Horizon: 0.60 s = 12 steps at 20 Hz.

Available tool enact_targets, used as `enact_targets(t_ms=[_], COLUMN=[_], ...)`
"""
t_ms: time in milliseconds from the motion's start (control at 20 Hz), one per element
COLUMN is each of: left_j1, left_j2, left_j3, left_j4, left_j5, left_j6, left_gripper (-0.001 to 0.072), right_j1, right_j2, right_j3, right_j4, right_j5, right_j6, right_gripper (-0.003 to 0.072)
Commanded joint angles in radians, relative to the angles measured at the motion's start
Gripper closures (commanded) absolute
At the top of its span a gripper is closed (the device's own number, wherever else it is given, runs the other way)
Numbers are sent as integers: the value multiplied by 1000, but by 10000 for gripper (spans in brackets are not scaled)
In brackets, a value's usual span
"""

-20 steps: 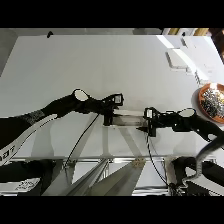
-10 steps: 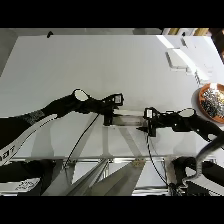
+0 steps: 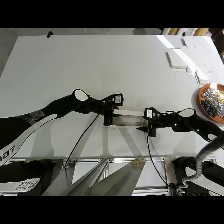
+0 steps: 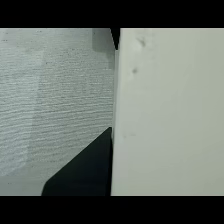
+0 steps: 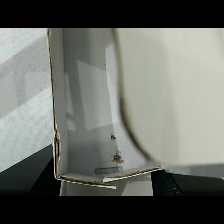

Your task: Fold the box and place the chain.

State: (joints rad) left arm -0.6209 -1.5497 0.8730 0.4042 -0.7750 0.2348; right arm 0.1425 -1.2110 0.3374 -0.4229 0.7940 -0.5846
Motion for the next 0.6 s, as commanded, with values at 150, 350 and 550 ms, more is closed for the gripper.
enact_targets(t_ms=[150,350,550], left_j1=[1,19,63], left_j2=[7,69,164], left_j3=[0,0,0], left_j4=[-3,67,362], left_j5=[-7,-8,-54], left_j6=[0,-89,-368], left_gripper=[465,176,13], right_j1=[0,0,0], right_j2=[0,0,0], right_j3=[-1,-1,-1], right_j4=[0,0,0], right_j5=[0,0,0], right_j6=[0,0,0], right_gripper=[346,346,346])
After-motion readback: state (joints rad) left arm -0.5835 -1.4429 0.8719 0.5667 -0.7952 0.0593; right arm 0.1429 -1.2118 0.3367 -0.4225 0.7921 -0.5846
